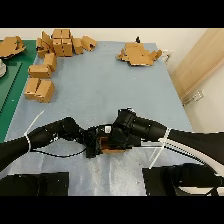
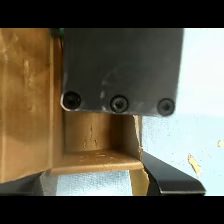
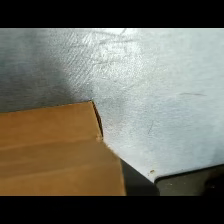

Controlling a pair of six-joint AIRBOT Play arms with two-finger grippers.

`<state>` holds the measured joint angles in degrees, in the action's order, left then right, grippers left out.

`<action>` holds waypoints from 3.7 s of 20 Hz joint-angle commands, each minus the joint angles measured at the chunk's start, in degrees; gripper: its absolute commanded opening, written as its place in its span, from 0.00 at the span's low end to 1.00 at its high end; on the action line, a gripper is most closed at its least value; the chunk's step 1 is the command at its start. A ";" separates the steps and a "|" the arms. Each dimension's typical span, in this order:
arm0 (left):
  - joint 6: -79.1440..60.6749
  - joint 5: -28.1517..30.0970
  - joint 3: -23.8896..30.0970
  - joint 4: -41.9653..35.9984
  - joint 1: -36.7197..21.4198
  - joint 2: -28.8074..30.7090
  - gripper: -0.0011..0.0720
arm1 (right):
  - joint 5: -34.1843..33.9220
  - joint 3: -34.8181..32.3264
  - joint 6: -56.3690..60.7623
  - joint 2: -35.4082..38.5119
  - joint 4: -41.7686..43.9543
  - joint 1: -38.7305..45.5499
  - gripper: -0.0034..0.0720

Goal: Fold the box.

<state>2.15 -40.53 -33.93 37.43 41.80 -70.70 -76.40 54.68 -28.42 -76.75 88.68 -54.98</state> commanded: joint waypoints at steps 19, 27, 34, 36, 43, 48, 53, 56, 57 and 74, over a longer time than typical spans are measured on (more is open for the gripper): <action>0.00 0.00 -0.04 0.00 0.00 -0.02 0.54 | -3.45 0.07 1.68 9.64 -3.91 0.02 0.60; 0.00 0.00 -0.04 0.00 0.00 -0.02 0.54 | -3.72 -5.60 -1.16 23.52 -6.71 8.55 0.05; 0.00 0.00 -0.04 0.02 0.00 -0.02 0.54 | 22.69 -17.03 -57.59 18.71 40.61 44.92 0.05; 0.00 0.00 -0.04 0.02 0.00 -0.02 0.54 | 20.11 -16.41 -75.43 11.32 55.89 49.13 0.05; 0.00 0.00 -0.04 0.02 0.00 -0.02 0.54 | 2.47 -13.70 -102.68 -0.26 72.22 49.46 0.05; 0.00 0.02 -0.04 0.02 0.00 -0.02 0.54 | -2.16 -17.25 -107.80 1.77 72.72 43.36 0.05; 0.00 0.00 -0.04 0.00 0.00 -0.02 0.54 | 5.88 -27.58 -114.40 12.52 73.96 37.40 0.05; 0.00 0.00 -0.04 0.00 0.00 -0.02 0.54 | 14.58 -31.43 -116.41 18.56 72.61 36.63 0.05; 0.00 0.00 -0.04 0.00 0.00 -0.02 0.54 | 15.52 -31.32 -117.87 19.56 72.39 36.63 0.05; 0.00 0.00 -0.04 0.00 0.00 -0.02 0.54 | 42.82 -32.85 -116.65 36.11 39.23 8.81 0.40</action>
<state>2.15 -40.53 -33.93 37.43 41.80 -70.70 -37.10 21.93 -145.99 -41.67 135.15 -42.52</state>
